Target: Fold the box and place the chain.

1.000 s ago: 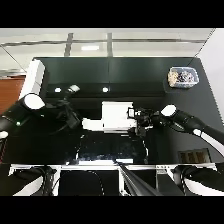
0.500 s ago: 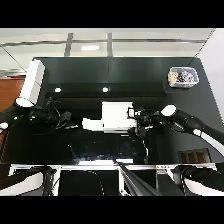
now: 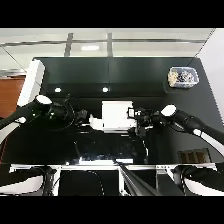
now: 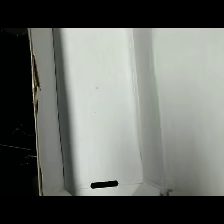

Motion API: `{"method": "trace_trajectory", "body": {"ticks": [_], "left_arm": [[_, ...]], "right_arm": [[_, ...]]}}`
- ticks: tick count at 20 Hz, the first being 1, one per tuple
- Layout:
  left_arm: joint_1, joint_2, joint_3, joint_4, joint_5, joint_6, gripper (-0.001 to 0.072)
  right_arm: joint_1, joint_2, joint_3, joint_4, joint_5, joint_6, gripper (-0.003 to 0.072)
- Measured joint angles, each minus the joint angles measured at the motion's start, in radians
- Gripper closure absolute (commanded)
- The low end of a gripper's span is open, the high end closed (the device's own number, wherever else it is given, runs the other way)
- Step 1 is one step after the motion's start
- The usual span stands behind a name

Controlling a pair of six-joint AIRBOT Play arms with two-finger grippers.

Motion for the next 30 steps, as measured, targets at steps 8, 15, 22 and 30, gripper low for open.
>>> {"method": "trace_trajectory", "body": {"ticks": [8, 15, 22, 30], "left_arm": [[-0.054, -0.004, 0.066, -0.033, -0.026, 0.029, 0.0133], [-0.162, -0.004, 0.106, -0.029, 0.025, -0.010, 0.0267], [-0.275, -0.004, 0.218, 0.171, 0.065, -0.249, 0.0320], [-0.364, -0.004, 0.272, 0.372, 0.076, -0.509, 0.0320]], "right_arm": [[0.000, 0.000, 0.000, 0.000, 0.000, 0.000, 0.0560], [0.000, 0.000, 0.000, 0.000, 0.000, 0.000, 0.0560], [0.000, 0.000, 0.000, 0.000, 0.000, 0.001, 0.0560], [0.000, 0.000, 0.000, 0.000, 0.000, -0.001, 0.0560]]}}
